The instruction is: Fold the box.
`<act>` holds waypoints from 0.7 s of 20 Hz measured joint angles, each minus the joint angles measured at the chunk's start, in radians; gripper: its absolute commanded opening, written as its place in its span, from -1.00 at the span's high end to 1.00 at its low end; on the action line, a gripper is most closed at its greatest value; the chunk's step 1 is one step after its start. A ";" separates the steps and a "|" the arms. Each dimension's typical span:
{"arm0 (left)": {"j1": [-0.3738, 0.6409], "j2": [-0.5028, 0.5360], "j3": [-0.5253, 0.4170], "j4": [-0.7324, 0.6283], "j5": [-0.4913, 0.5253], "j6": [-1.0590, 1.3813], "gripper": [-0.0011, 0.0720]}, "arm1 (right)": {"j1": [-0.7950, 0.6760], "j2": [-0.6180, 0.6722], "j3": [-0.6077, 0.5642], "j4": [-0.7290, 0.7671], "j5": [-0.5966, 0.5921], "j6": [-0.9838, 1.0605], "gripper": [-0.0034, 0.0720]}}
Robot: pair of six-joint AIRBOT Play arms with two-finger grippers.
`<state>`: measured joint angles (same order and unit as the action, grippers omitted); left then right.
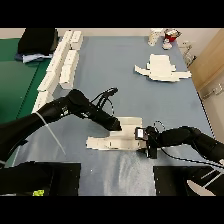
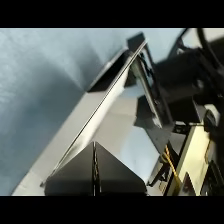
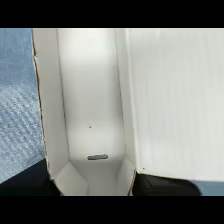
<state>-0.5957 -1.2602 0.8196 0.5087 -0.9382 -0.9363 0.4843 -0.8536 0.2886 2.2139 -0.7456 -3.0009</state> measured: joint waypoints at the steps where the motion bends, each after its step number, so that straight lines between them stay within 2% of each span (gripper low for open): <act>1: 0.000 -0.031 0.005 -0.005 0.013 -0.007 0.93 | 0.000 0.000 0.000 0.000 0.000 0.000 -0.46; 7: 0.002 -0.154 0.017 -0.019 0.052 -0.044 0.93 | 0.000 0.000 0.000 0.000 0.000 0.000 -0.46; 11: 0.003 -0.176 0.028 -0.029 0.058 -0.050 0.93 | 0.000 0.000 0.000 0.000 0.000 0.000 -0.46; 14: 0.009 -0.153 0.056 -0.029 0.059 -0.038 0.93 | 0.000 0.000 0.000 0.000 0.000 0.000 -0.46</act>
